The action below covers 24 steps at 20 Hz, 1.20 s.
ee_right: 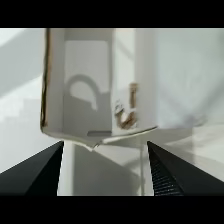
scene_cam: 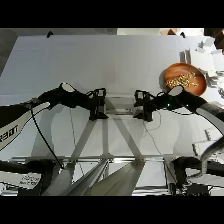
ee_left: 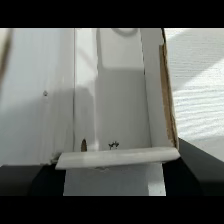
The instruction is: Fold the box and place the chain.
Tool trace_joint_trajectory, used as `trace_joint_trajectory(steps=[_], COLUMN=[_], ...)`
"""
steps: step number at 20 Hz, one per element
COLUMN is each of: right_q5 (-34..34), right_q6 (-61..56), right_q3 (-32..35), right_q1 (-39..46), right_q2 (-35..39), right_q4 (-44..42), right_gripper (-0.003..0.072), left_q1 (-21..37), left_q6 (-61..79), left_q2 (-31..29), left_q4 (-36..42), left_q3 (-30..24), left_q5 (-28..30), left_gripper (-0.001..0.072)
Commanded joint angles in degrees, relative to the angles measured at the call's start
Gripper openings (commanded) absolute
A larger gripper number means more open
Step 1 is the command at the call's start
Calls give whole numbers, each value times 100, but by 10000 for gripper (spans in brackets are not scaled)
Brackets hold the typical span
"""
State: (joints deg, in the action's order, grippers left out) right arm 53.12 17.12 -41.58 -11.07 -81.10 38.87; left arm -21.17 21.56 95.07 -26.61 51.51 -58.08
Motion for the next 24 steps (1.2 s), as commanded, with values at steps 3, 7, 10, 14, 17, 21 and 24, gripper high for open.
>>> trace_joint_trajectory(steps=[3,7,10,14,17,21,24], right_q5=[168,579,758,306,-549,-1475,-1532], right_q6=[-765,-1038,-1272,-1283,-1283,-1283,-1279], right_q3=[-4,-4,-4,-2,-2,-2,-2], right_q1=[0,0,0,0,-4,-4,-7], right_q2=[778,1298,1493,1486,1344,855,407], right_q4=[490,649,466,-824,-1493,-1808,-1770], right_gripper=[492,12,12,10,6,6,6], left_q1=[0,0,0,0,0,0,0], left_q6=[2,2,4,4,2,2,2], left_q2=[-2,0,0,0,0,-2,0], left_q4=[2,2,2,2,2,2,2], left_q3=[0,0,0,0,0,0,0], left_q5=[2,2,2,2,2,2,2], left_gripper=[180,180,180,180,180,180,180])
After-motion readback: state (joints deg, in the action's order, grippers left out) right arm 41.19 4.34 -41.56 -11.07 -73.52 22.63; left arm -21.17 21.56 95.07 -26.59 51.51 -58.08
